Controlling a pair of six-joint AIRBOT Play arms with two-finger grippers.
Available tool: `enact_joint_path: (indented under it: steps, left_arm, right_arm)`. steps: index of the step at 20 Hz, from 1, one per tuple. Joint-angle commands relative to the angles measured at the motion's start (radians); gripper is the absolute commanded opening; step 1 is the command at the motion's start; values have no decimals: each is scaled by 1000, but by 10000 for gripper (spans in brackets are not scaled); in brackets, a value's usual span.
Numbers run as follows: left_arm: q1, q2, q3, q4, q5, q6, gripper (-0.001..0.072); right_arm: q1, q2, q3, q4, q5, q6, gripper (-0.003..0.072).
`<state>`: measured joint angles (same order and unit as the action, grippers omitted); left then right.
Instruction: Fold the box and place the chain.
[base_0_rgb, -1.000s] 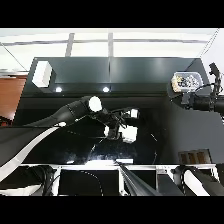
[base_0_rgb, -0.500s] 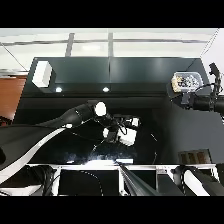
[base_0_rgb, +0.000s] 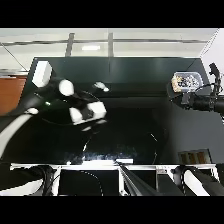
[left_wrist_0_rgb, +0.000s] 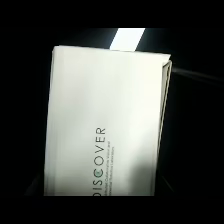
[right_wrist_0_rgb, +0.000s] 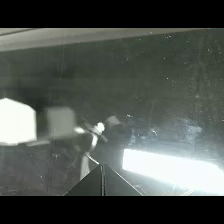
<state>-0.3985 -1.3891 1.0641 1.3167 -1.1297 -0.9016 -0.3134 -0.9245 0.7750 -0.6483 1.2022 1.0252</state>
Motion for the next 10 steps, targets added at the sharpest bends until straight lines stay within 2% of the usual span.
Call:
enact_joint_path:
  steps: [1,4,6,10]
  left_arm:
    - [301,27,1,115,-149,-299,356]
    - [529,27,1,112,-137,-313,355]
    - [635,27,1,112,-100,-313,355]
    - [779,26,1,111,84,-315,356]
  right_arm:
    - [0,1,1,0,-7,0,17]
    - [0,1,1,0,-18,0,17]
    - [0,1,1,0,-19,0,18]
    - [0,1,1,0,-21,0,17]
